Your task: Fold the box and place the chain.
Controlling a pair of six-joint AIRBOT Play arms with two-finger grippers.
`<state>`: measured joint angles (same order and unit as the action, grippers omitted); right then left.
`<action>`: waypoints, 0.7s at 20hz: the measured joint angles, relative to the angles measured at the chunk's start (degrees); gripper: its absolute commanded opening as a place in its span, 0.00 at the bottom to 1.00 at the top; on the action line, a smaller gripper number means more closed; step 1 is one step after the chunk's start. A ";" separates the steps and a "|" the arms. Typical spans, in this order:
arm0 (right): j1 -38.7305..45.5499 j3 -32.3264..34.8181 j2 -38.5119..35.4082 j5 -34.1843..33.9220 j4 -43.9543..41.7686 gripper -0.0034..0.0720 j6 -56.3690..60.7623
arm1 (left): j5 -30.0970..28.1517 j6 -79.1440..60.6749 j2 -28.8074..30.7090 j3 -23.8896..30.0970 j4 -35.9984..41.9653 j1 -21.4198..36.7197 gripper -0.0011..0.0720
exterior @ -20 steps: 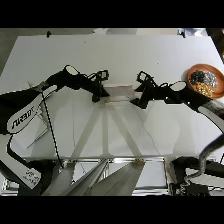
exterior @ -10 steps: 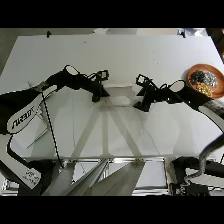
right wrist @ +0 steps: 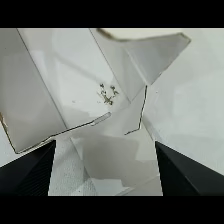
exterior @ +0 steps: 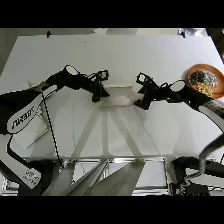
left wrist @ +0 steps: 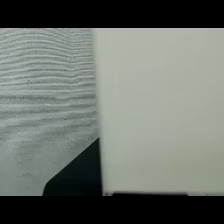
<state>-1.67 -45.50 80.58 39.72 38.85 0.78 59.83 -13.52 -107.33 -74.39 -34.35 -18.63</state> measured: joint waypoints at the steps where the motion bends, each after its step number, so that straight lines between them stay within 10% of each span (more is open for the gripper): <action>1: 0.00 0.00 0.00 0.02 -0.35 0.96 -0.70 | 0.02 -0.04 0.00 -0.02 -0.02 0.00 0.03; 14: -0.07 1.11 0.07 6.62 6.14 0.96 -5.57 | 0.00 0.00 0.00 -0.02 0.00 0.00 0.03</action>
<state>-1.74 -44.38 80.64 46.35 44.99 -4.80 59.83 -13.52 -107.33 -74.41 -34.35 -18.63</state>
